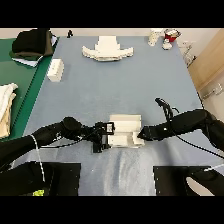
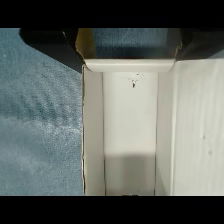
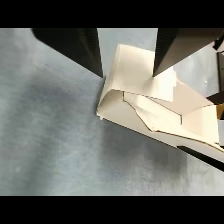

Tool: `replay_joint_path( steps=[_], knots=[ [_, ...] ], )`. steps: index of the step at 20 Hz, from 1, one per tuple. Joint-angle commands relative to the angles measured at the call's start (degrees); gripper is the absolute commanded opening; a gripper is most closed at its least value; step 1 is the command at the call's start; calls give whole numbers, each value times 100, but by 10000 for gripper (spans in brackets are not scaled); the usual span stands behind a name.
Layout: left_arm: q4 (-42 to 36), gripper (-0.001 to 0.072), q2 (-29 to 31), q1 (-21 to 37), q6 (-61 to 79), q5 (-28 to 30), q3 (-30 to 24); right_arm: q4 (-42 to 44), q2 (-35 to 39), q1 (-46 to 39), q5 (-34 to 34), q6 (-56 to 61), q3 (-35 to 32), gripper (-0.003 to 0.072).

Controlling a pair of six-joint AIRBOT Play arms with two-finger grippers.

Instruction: Fold the box.

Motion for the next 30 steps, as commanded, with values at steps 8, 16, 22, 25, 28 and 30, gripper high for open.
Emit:
replay_joint_path(
  steps=[8, 16, 22, 25, 28, 30],
  knots=[
    [0, 509, -2, 0, 2, 2, 7, -2479, -1075, 2109, 494, 2940, 938, 444],
    [0, 509, -2, -2, 2, 0, 4, -4253, -2192, 3289, -501, 5530, 1880, 443],
    [0, 509, -2, -2, 2, 2, 7, -4223, -2326, 3322, -498, 5801, 1884, 26],
    [0, 509, -2, -2, 2, 0, 7, -4127, -2326, 3322, -501, 5845, 1884, 3],
    [0, 509, -2, -2, 2, 0, 7, -4116, -2326, 3322, -503, 5849, 1884, 2],
    [0, 509, -2, -2, 2, 2, 7, -4118, -2319, 3322, -505, 5842, 1886, 5]
  ],
)
